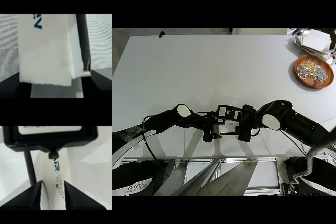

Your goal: Fold the box and place the chain.

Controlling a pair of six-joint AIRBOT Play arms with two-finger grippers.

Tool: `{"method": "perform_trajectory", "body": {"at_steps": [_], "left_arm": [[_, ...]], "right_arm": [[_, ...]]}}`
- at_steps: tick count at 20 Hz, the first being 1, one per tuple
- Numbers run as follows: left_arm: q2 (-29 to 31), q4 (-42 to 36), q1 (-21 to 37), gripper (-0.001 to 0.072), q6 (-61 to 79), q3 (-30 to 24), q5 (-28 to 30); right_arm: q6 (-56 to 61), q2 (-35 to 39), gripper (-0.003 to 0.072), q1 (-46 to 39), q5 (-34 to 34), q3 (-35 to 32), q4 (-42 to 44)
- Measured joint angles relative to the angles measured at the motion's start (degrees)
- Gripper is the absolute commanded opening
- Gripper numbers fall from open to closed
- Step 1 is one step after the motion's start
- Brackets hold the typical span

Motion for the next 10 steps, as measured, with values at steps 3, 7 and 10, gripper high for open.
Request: {"method": "perform_trajectory", "body": {"at_steps": [3, 7, 10], "left_arm": [[0.0, 0.0, 0.0, 0.0256, 0.0, 0.0, 0.0], [0.0, 0.0, 0.0, 0.0256, 0.1, 0.0, 0.0], [0.0, 0.1, 0.0, 0.0256, 0.2, 0.0, 0.0]], "right_arm": [[0.4, 0.0, 0.0263, 0.0, -0.5, -1.1, 0.2], [0.4, 0.0, 0.0233, 0.0, -0.7, -2.6, 0.5], [0.3, 0.0, 0.0237, 0.6, -1.1, -3.2, 0.7]]}}
